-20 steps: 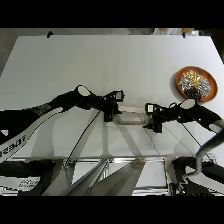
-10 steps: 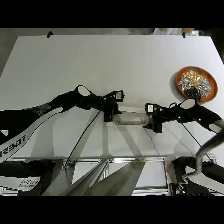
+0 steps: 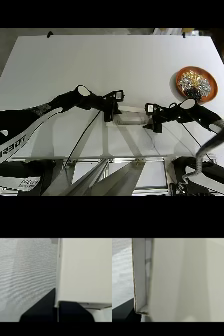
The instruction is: Fold the box and place the chain.
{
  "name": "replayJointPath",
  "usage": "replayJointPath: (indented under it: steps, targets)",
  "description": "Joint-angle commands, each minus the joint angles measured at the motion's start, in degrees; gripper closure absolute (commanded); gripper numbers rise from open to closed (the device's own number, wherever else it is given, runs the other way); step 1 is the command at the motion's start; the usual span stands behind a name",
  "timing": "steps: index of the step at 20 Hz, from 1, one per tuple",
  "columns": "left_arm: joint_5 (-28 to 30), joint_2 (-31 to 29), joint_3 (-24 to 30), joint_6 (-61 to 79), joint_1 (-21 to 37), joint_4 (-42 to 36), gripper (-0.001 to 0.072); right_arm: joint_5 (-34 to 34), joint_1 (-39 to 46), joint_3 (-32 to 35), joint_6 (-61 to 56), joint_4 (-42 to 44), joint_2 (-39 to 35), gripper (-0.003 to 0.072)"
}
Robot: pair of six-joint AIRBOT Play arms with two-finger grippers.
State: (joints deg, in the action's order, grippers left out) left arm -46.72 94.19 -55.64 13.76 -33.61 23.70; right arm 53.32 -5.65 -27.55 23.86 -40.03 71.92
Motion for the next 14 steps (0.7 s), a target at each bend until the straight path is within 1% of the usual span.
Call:
replayJointPath:
  steps: [1,2,3,4,6,8,10,11,12,13,14]
  targets:
    - [-0.8,-1.2,0.0,-0.1,0.1,1.5,0.0373,0.0,0.0,0.0,0.0,-0.1,0.0,0.0388]
    - [-0.8,-1.9,0.0,-0.2,0.2,1.8,0.0211,0.0,0.0,0.0,0.0,-0.1,0.0,0.0388]
    - [-0.8,-2.6,0.0,-0.7,0.3,1.9,0.0133,0.0,0.0,0.0,0.0,-0.1,0.0,0.0388]
    - [-0.8,-3.4,0.0,-2.4,0.5,2.5,0.0135,0.0,0.0,0.0,0.0,0.0,0.0,0.0388]
    - [-1.0,-5.1,0.0,-7.0,1.2,7.0,0.0135,0.0,0.0,0.0,0.0,0.0,0.0,0.0388]
    - [-1.5,-6.8,0.0,-13.7,1.7,14.6,0.0135,0.0,0.0,0.0,0.0,-0.1,0.0,0.0388]
    - [-3.2,-8.7,0.0,-21.2,2.3,22.8,0.0136,0.0,0.0,0.0,0.0,-0.1,0.0,0.0388]
    - [-4.5,-9.8,0.0,-24.7,2.6,26.2,0.0141,0.0,0.0,0.0,0.0,0.0,0.0,0.0388]
    - [-6.4,-11.3,0.0,-28.3,2.8,28.9,0.0199,0.0,0.0,0.0,0.0,0.0,0.0,0.0388]
    - [-8.9,-13.1,0.0,-31.3,3.0,30.8,0.033,0.0,0.0,0.0,0.0,0.0,0.0,0.0388]
    - [-11.2,-15.0,0.0,-33.1,3.0,31.7,0.0427,0.0,0.0,0.0,0.0,0.0,0.0,0.0388]
